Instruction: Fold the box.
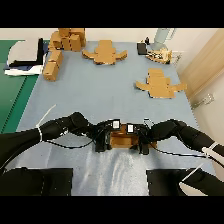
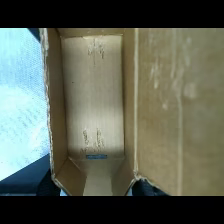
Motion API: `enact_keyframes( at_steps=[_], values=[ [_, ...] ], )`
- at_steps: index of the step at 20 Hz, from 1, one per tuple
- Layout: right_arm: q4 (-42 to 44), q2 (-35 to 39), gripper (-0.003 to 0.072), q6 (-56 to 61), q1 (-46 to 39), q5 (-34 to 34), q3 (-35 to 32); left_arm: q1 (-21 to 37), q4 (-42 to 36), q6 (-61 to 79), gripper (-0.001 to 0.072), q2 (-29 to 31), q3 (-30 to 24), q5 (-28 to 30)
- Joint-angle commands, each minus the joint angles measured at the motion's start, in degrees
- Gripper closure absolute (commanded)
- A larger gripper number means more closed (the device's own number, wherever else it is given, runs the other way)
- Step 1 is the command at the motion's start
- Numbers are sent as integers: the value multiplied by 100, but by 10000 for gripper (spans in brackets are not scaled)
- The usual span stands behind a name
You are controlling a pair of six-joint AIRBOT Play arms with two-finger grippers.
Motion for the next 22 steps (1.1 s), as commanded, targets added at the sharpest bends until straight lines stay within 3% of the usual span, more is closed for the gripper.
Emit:
enact_keyframes(
  at_steps=[1,22],
  values=[
    [4,2,220,7,-2,2,2,81,-4,-17,2,0,-48,55],
    [4,2,220,7,-2,2,2,-205,-310,282,3,-181,-33,337]
  ],
)
